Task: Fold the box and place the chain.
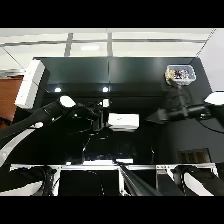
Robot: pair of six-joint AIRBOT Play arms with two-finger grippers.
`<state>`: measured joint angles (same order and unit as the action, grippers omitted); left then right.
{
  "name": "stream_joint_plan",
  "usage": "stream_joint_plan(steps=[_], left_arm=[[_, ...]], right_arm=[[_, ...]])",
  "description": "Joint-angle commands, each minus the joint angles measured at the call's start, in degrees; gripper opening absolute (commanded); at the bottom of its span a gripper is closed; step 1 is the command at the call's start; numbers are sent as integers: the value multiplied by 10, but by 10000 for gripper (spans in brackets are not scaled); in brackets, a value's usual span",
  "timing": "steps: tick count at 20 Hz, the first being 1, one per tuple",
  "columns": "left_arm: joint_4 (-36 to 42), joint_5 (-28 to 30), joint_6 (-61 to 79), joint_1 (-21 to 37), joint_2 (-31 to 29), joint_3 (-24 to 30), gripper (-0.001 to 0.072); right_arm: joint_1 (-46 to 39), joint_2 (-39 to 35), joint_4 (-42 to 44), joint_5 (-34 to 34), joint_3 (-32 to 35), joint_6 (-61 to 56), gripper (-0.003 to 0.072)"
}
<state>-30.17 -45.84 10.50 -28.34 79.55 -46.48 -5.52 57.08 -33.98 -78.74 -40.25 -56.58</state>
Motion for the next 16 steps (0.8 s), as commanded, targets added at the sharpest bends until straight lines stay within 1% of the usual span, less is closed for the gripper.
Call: stream_joint_plan(steps=[1,3,6,9,12,14,16], left_arm=[[-66,-21,-35,0,-30,-24,719],[-62,-47,-40,-1,-51,-38,719],[-53,-55,-108,-28,-38,-81,715],[-53,-57,-185,-69,17,-147,714],[-53,-70,-256,-82,97,-210,715],[-53,-73,-258,-82,129,-226,715],[-53,-85,-260,-82,144,-226,716]], right_arm=[[-96,-66,-45,-66,-4,-19,15],[-116,-77,-44,-61,-4,-19,15],[-118,-76,-44,-37,-3,-19,15],[-118,-76,-40,-21,-3,-19,15],[-118,-76,-40,-16,-3,-19,14],[-118,-76,-40,-16,-3,-19,15],[-118,-76,-40,-16,-3,-16,15]])
